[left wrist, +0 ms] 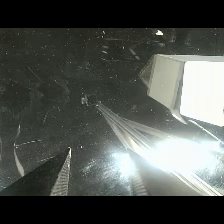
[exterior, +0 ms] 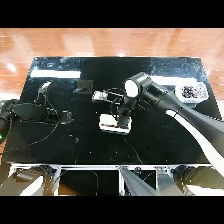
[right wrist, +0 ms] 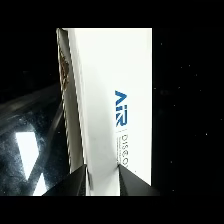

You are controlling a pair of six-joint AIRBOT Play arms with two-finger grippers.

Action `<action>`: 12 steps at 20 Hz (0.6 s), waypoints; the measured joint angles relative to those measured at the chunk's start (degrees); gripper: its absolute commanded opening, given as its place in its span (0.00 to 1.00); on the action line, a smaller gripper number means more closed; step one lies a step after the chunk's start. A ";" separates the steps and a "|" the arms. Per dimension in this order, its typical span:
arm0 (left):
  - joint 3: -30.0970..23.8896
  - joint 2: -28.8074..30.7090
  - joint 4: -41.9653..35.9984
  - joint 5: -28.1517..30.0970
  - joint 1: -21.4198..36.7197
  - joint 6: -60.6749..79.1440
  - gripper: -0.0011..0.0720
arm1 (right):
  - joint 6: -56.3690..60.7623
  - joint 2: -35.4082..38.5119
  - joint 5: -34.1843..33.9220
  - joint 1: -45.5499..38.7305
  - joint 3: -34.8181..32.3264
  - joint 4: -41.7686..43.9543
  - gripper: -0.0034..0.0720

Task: Fold the box and place the chain.

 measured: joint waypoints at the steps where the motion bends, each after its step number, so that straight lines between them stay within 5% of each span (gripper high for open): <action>1: 0.00 0.00 0.02 0.00 0.00 0.00 0.64 | -0.02 0.00 0.04 0.02 -0.02 0.02 0.37; 12: 0.00 0.00 0.04 0.00 0.00 0.02 0.64 | -0.02 -0.72 0.02 1.29 -0.02 -1.31 0.37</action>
